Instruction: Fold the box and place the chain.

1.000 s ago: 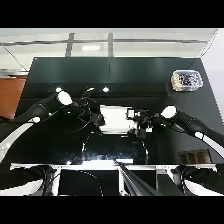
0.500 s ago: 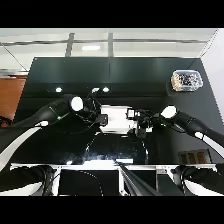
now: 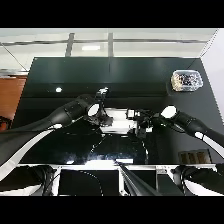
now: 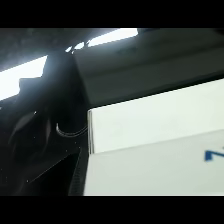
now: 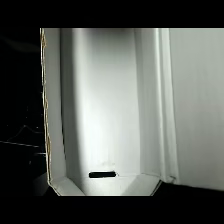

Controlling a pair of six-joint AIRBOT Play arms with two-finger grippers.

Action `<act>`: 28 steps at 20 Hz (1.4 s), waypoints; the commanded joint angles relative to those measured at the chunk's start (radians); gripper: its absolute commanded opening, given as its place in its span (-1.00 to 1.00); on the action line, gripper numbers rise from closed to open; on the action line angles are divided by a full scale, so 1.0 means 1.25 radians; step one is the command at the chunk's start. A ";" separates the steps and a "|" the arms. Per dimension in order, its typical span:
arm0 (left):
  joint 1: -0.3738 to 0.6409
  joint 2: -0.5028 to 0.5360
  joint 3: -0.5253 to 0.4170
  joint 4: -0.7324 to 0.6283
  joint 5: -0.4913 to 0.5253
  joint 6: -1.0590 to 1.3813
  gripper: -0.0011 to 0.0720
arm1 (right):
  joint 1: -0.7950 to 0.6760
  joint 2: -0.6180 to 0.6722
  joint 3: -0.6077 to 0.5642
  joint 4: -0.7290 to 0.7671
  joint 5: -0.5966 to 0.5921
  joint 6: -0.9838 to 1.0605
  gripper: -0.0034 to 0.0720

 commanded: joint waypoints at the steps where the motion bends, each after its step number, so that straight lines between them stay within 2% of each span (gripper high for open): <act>1: -0.007 -0.026 0.018 0.012 -0.032 -0.059 -0.23 | 0.000 0.001 0.001 0.000 0.001 0.000 0.21; 9: -0.007 -0.035 0.018 0.010 0.004 -0.086 -0.26 | 0.000 0.000 0.001 0.000 0.001 0.000 0.21; 10: -0.007 -0.035 0.018 -0.002 0.009 -0.086 -0.51 | 0.000 0.000 0.001 0.000 0.001 0.000 0.21; 12: -0.007 -0.035 0.018 -0.004 0.018 -0.086 -0.64 | 0.000 0.000 0.001 0.000 0.001 0.000 0.21; 13: -0.007 -0.035 0.018 -0.004 0.020 -0.086 -0.87 | 0.000 0.000 0.001 0.000 0.001 0.000 0.21; 16: -0.007 -0.035 0.018 -0.008 0.020 -0.086 -0.90 | 0.000 0.000 0.001 0.000 0.001 0.000 0.21; 18: -0.006 -0.035 0.020 -0.020 0.017 -0.086 -0.88 | 0.000 0.000 0.001 0.000 0.001 0.000 0.21; 19: -0.006 -0.035 0.025 -0.022 0.017 -0.086 -0.72 | 0.000 0.001 0.001 0.000 0.001 0.000 0.21; 20: -0.006 -0.035 0.032 -0.022 0.017 -0.087 -0.33 | 0.000 0.000 0.001 0.000 0.001 0.000 0.22; 21: -0.006 -0.035 0.038 -0.021 0.017 -0.087 -0.15 | 0.000 0.000 0.001 0.000 0.001 0.000 0.21; 28: -0.006 -0.036 0.046 0.000 0.002 -0.088 -0.20 | 0.000 0.000 0.001 0.000 0.001 0.000 0.21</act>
